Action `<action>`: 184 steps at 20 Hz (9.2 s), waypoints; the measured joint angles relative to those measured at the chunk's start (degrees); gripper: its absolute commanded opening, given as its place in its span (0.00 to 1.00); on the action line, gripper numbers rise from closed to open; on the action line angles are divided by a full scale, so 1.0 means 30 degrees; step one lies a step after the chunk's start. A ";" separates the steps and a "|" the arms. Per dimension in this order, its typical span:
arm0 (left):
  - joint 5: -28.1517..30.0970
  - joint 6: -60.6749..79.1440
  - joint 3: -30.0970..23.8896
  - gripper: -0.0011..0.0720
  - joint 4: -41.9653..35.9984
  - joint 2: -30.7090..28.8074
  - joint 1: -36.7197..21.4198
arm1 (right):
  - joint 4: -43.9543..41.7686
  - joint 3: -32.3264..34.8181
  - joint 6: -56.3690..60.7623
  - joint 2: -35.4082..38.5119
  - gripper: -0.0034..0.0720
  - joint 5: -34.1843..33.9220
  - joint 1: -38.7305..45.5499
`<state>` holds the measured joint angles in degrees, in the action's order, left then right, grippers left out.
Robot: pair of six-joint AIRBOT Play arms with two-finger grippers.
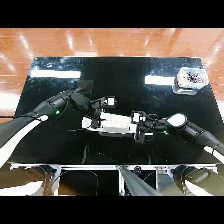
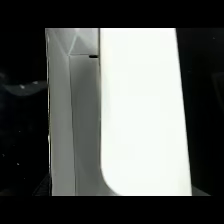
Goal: Fold the box and place the chain.
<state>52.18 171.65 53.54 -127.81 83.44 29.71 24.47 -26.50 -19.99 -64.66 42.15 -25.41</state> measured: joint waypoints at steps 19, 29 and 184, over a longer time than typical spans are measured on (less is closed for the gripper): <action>0.1938 -0.4656 0.0015 0.05 0.1122 0.0007 0.0510 | 0.1479 0.0138 0.0954 -0.0015 0.99 -0.0597 -0.0262; 0.1056 -0.4852 0.0000 0.05 0.1501 0.0007 0.0590 | 0.1872 0.0138 0.1020 -0.0561 0.99 -0.0831 -0.0743; -2.4465 -1.5846 -1.0185 0.05 -0.1916 -0.7089 0.9056 | 0.2885 0.0131 0.2106 -0.1078 0.78 -0.2623 -0.1406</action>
<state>-21.21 124.11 22.98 -133.56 62.17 56.88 33.12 -26.11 -13.67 -67.90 34.28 -29.63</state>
